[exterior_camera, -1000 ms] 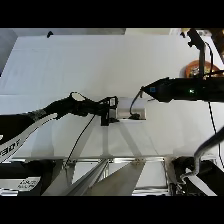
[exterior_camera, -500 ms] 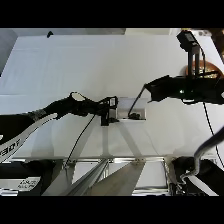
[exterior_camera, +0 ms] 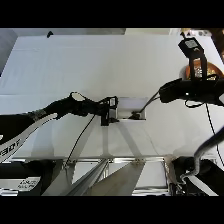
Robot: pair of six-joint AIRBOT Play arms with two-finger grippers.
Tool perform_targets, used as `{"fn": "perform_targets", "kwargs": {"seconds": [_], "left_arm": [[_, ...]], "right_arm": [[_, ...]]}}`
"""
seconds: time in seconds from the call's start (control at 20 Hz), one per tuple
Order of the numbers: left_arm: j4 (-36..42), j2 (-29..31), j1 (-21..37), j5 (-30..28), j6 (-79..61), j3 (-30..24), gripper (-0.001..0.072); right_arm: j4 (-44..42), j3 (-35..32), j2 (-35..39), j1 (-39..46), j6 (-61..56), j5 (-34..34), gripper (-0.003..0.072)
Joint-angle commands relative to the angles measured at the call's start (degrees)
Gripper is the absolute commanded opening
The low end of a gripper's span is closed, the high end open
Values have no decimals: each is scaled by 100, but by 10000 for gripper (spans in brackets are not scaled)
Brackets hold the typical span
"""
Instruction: Fold the box and place the chain.
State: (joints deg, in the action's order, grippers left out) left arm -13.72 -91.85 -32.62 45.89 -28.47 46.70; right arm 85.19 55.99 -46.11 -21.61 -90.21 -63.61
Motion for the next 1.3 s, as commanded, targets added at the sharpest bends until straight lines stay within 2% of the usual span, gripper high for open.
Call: {"fn": "perform_targets", "kwargs": {"seconds": [0.0,0.15,0.25,0.55,0.8,0.95,1.0,1.05,1.15,1.25], "left_arm": [[-2,2,2,-2,0,-2,135],[-2,2,2,0,-2,-2,135],[-2,2,2,0,-2,-2,135],[-2,2,2,0,-2,-2,135],[-2,2,2,-2,-2,-2,135],[-4,2,2,-2,-2,-2,135],[-2,2,2,0,-2,-2,135],[-2,2,2,0,-2,-2,135],[-2,2,2,0,-2,-2,135],[-2,2,2,0,0,-2,135]], "right_arm": [[-238,4,26,-7,-81,-494,15],[-1534,4,20,-15,282,-468,16],[-1937,2,-35,-179,372,-181,16],[-1908,2,-981,-994,498,470,16],[-1908,0,-1740,-1368,476,474,16],[-1902,-76,-1794,-1368,452,498,18],[-1899,-90,-1794,-1368,450,498,48],[-1902,-92,-1794,-1366,450,511,119],[-1902,-87,-1790,-1360,452,601,132],[-1980,-39,-1687,-1182,455,588,202]]}}
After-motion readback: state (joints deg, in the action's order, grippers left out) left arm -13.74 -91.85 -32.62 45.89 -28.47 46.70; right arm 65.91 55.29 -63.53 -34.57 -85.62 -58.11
